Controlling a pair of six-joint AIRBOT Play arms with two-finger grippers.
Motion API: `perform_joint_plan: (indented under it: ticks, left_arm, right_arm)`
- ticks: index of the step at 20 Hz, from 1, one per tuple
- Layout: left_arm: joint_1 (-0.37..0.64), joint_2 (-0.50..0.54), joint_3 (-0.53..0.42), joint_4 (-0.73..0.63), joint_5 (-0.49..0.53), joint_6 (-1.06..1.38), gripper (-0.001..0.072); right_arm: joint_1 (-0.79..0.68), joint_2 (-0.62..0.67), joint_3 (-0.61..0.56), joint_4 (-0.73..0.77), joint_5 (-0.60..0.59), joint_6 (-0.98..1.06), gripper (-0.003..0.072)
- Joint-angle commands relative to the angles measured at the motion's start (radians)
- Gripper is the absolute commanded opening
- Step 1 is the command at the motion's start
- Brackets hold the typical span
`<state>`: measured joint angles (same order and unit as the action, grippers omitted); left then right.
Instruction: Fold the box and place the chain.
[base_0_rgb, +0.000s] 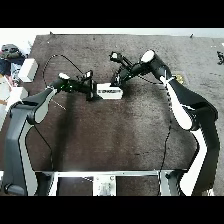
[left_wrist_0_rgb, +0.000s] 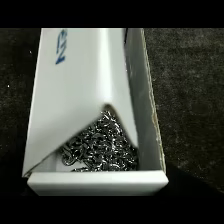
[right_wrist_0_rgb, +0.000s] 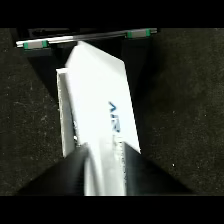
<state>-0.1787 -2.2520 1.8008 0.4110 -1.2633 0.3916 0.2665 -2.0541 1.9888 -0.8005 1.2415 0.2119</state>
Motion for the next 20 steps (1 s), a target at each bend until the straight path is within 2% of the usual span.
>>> perform_joint_plan:
  ticks: [1, 13, 20]
  left_arm:
    - [0.0, 0.0, 0.0, 0.0, -0.001, 0.002, 0.0405]
    - [0.0, 0.0, 0.0, 0.0, -0.001, 0.002, 0.0405]
    - [0.0, 0.001, 0.0, 0.0, -0.001, 0.002, 0.0405]
  right_arm:
    - [0.001, 0.003, 0.0, -0.012, 0.016, 0.001, 0.0204]
    - [0.002, -0.003, -0.001, -0.068, 0.054, 0.017, 0.0203]
    - [0.006, -0.003, -0.064, -0.071, 0.047, 0.018, 0.0203]
